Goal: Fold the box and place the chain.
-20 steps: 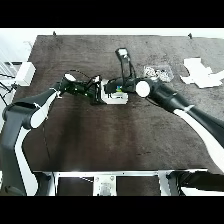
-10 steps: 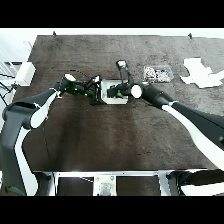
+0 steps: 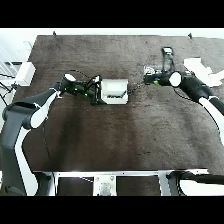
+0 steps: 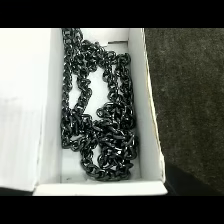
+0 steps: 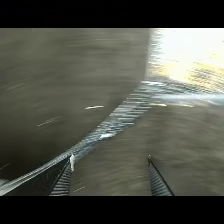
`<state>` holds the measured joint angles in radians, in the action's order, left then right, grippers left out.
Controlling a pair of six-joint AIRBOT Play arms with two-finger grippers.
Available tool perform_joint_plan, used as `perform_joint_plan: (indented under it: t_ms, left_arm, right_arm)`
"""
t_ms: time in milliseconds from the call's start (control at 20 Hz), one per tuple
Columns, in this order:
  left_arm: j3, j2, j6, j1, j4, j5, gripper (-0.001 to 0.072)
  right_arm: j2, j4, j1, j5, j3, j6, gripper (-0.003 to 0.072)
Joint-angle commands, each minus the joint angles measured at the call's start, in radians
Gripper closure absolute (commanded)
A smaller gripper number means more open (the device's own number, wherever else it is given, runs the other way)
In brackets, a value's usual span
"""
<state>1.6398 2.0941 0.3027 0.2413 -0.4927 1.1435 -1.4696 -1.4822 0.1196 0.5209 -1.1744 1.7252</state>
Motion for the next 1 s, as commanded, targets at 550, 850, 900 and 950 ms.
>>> perform_joint_plan:
  t_ms: [550,850,900,950]
  left_arm:
    - [0.000,-0.001,0.000,-0.001,0.000,-0.001,0.0173]
    - [0.001,-0.001,0.000,-0.001,0.000,-0.002,0.0174]
    - [0.001,-0.001,0.000,-0.001,0.000,-0.002,0.0174]
    - [0.000,-0.001,0.000,-0.001,0.000,-0.001,0.0174]
  right_arm:
    - [-0.414,0.200,-0.022,-0.151,-0.262,0.052,0.0174]
    - [-0.420,0.200,-0.009,-0.169,-0.278,-0.003,0.0676]
    - [-0.419,0.200,-0.005,-0.169,-0.284,-0.033,0.0677]
    - [-0.419,0.200,-0.003,-0.165,-0.286,-0.035,0.0678]
